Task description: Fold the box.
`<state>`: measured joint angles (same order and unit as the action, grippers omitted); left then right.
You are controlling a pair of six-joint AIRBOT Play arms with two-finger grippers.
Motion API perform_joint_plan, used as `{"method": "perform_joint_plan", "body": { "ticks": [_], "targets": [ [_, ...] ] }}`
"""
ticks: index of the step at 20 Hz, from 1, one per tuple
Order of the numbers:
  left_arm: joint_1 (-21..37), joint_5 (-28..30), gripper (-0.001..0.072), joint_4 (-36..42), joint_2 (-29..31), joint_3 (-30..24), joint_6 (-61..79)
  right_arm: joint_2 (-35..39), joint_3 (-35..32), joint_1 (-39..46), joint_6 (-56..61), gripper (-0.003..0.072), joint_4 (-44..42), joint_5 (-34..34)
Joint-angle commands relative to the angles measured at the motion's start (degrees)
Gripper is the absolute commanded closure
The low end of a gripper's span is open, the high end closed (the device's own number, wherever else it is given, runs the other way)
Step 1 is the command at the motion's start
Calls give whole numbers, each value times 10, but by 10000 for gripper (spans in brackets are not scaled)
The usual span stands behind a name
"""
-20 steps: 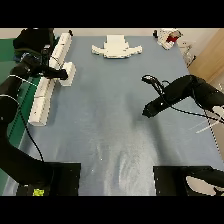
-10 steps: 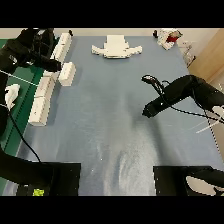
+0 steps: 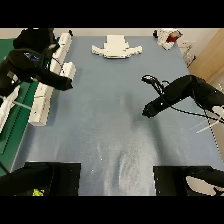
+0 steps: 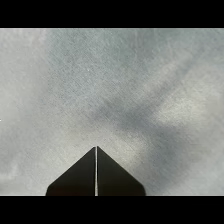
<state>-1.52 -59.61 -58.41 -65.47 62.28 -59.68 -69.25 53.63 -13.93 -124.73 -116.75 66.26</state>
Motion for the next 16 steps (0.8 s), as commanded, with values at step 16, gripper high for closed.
{"method": "perform_joint_plan", "body": {
  "ticks": [16],
  "targets": [
    [-210, 81, 698, -1, 155, -268, -164, 0, 0, 0, 0, 679, 0, 0]
  ]
}}
